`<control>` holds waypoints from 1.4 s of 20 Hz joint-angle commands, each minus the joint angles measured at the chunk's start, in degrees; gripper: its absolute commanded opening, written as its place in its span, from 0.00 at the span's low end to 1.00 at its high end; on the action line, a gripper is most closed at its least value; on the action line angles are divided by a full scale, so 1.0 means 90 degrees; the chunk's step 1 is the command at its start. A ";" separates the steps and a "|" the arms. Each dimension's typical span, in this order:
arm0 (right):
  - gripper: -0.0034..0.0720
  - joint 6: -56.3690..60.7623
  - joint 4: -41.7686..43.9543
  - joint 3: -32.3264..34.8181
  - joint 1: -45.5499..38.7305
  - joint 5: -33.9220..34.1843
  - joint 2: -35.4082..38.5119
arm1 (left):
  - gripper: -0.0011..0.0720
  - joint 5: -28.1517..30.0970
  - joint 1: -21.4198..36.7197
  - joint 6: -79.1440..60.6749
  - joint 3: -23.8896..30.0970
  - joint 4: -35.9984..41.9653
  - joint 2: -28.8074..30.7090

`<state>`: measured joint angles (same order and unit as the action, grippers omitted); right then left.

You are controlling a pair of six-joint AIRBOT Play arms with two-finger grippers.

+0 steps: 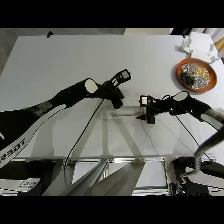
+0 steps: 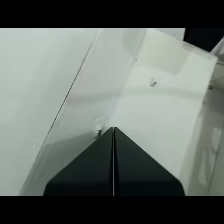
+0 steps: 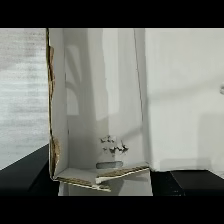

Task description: Fold the box and place the chain.

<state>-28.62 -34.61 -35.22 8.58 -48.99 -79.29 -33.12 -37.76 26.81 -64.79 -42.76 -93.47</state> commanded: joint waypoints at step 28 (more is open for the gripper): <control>0.65 -0.0012 -0.0005 0.0000 0.0002 -0.0007 0.0002 | 0.50 -0.2222 0.0750 -0.2832 0.1112 -0.1625 0.0996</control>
